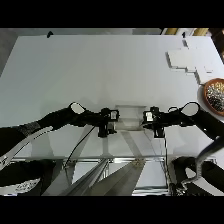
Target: Fold the box and place the chain.
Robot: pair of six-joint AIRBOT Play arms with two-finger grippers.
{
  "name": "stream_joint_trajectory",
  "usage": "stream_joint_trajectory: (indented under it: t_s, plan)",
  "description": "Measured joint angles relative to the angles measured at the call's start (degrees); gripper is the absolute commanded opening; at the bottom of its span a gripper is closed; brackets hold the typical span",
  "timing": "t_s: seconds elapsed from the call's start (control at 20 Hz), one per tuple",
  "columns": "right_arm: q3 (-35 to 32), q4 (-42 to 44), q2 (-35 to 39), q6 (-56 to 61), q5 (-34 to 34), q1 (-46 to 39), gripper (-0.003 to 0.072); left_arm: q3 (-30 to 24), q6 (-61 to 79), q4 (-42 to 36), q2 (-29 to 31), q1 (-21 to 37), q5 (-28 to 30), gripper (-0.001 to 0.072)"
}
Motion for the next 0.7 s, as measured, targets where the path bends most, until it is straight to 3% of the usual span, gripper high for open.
stream_joint_trajectory:
  t_s: [0.15,0.25,0.45,0.5,0.55,0.65,0.7]
  plan:
    - [-1.42,2.32,-0.04,-0.20,-0.33,0.00,0.0496,0.00,0.09,0.09,0.00,0.00,-0.20,0.0092]
    - [-2.05,3.93,-0.04,-0.33,-1.07,0.00,0.0538,0.00,0.07,0.11,0.00,0.00,-0.20,0.0092]
    - [-2.56,5.79,-0.04,0.07,-1.77,-0.02,0.0535,0.00,0.00,0.09,0.00,0.00,-0.15,0.0092]
    - [-2.64,6.10,0.02,0.59,-1.66,-0.20,0.0506,0.00,0.00,0.07,0.00,0.00,-0.15,0.0092]
    - [-2.67,6.10,0.31,1.36,-1.36,-0.52,0.0420,-0.02,0.00,0.04,0.00,0.00,-0.11,0.0092]
    - [-2.71,5.64,1.68,4.59,-0.39,-1.84,0.0151,-0.02,-0.07,-0.09,0.00,0.00,0.09,0.0092]
    - [-2.71,4.79,2.84,6.62,0.20,-2.67,0.0055,0.00,-0.13,-0.17,0.00,0.00,0.26,0.0092]
